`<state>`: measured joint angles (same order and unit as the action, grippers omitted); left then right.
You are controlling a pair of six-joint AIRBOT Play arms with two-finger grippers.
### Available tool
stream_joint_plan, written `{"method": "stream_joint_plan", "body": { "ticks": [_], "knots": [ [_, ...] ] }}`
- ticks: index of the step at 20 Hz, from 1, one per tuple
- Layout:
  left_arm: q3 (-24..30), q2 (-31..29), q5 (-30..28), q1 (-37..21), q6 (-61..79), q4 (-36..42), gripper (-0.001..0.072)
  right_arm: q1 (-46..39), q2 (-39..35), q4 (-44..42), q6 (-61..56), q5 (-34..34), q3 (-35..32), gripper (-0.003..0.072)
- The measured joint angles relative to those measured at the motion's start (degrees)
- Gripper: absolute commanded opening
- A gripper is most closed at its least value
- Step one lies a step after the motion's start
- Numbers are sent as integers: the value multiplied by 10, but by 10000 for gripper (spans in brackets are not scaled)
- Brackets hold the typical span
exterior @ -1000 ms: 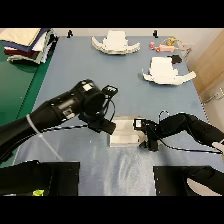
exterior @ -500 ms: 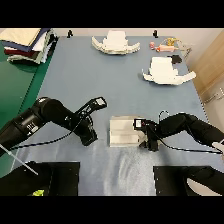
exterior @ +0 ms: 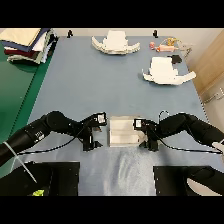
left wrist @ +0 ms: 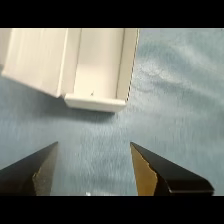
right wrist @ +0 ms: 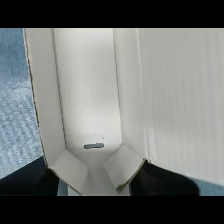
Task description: Fold the box.
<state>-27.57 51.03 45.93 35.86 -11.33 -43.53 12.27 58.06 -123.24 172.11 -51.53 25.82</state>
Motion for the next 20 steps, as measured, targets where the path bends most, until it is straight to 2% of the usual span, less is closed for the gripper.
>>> {"method": "stream_joint_plan", "body": {
  "ticks": [8, 20],
  "knots": [
    [12, 85, -75, 30, 151, 102, 703, 0, 0, 0, 0, 0, 0, 544],
    [12, 139, -121, 64, 219, 179, 703, 0, 0, 0, 0, 0, 0, 543]
  ]
}}
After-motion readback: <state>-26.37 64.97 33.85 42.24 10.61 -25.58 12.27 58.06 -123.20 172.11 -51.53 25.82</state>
